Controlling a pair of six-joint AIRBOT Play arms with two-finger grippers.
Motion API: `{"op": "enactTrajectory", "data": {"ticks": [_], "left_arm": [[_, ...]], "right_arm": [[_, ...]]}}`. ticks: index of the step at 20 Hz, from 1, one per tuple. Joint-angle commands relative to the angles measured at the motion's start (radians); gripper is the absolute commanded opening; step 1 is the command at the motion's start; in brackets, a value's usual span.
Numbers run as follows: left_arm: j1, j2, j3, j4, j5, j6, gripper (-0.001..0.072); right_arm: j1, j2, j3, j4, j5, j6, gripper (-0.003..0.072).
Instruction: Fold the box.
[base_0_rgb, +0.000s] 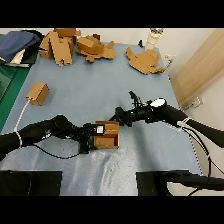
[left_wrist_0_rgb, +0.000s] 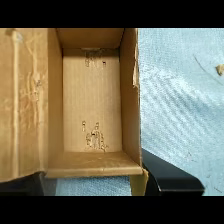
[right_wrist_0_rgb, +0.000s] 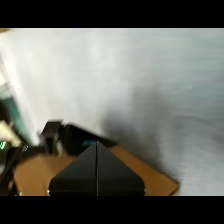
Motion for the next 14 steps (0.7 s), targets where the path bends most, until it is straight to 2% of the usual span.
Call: {"op": "enactTrajectory", "data": {"ticks": [1,5,8,10,14], "left_arm": [[0.0,0.0,0.0,0.0,-0.001,0.002,0.0175],[0.0,0.0,0.0,0.0,-0.001,0.002,0.0175],[0.0,0.0,0.0,0.0,-0.001,0.002,0.0175],[0.0,0.0,0.0,0.0,-0.003,0.002,0.0175],[0.0,0.0,0.0,0.0,-0.003,0.002,0.0175]], "right_arm": [[-0.029,-0.068,-0.008,0.137,0.221,-0.319,0.0002],[-0.028,0.007,-0.012,-0.129,0.232,-0.338,0.0002],[-0.009,0.09,-0.048,-0.193,0.224,-0.425,0.0002],[0.021,0.166,-0.095,-0.22,0.15,-0.453,0.0003],[0.13,0.339,-0.171,-0.313,-0.08,-0.482,0.0004]]}}
